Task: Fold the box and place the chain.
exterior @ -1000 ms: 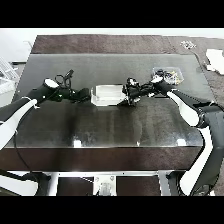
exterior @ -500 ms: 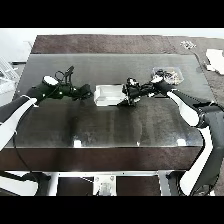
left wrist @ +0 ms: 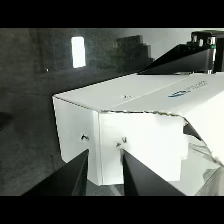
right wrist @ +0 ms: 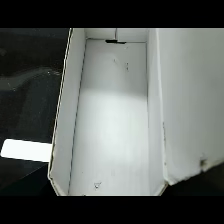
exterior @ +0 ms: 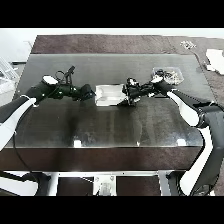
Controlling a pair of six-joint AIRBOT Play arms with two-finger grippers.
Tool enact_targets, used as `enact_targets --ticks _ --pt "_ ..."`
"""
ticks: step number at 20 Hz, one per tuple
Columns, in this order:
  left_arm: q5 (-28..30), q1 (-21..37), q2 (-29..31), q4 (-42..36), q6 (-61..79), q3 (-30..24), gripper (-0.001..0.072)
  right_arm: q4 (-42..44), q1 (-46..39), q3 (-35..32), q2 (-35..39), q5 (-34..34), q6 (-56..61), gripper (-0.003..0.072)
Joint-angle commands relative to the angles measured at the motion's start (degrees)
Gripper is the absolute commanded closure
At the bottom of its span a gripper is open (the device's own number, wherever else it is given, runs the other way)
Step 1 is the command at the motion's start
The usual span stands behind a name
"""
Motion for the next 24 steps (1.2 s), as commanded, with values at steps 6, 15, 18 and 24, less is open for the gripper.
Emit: enact_targets --ticks 6,15,18,24 --pt "1.7 -2.5 0.0 1.0 -3.3 0.1 0.0450 0.0 0.0 0.0 0.0 0.0 0.0 0.0108" --pt "2.8 -2.5 0.0 3.4 -5.9 0.8 0.0450 0.0 0.0 0.0 0.0 0.0 0.0 0.0108" --pt "2.8 -2.5 0.0 4.3 -6.1 0.8 0.0449 0.0 0.0 0.0 0.0 0.0 0.0 0.0108" --pt "3.4 -2.6 1.2 4.6 -6.2 0.8 0.0205 0.0 0.0 0.0 0.0 0.0 0.0 0.0108"
